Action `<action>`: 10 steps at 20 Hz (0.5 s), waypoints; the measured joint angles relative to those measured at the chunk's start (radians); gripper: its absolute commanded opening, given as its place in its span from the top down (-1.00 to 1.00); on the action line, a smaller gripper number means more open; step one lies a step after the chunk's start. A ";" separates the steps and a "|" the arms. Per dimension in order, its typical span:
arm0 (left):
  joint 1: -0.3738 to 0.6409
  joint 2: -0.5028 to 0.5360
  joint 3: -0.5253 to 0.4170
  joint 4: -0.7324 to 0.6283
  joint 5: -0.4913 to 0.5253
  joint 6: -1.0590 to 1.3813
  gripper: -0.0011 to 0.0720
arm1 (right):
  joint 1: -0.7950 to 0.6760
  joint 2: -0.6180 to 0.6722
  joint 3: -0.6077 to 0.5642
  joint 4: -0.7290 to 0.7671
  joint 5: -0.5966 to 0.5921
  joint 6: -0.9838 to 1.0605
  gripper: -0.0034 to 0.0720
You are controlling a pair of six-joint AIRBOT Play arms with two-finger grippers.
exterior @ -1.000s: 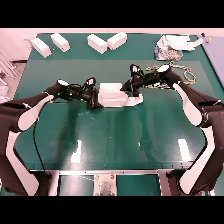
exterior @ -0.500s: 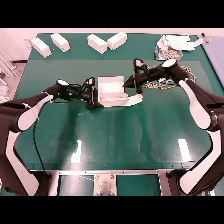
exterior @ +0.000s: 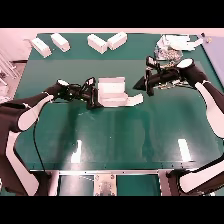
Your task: Fold the box and place the chain.
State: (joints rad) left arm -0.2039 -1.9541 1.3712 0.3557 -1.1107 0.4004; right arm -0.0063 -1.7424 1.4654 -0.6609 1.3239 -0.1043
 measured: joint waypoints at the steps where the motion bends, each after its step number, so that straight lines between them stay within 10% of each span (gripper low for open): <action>1: 0.000 0.000 0.000 0.000 0.000 0.000 -0.49 | -0.002 0.012 -0.036 -0.005 -0.024 -0.010 0.90; 10: 0.000 0.000 0.000 0.000 0.000 0.000 -0.49 | -0.006 0.166 -0.415 0.212 -0.375 -0.190 0.89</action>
State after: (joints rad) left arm -0.2043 -1.9541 1.3712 0.3557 -1.1107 0.4007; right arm -0.0120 -1.5768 1.0504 -0.4492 0.9489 -0.2947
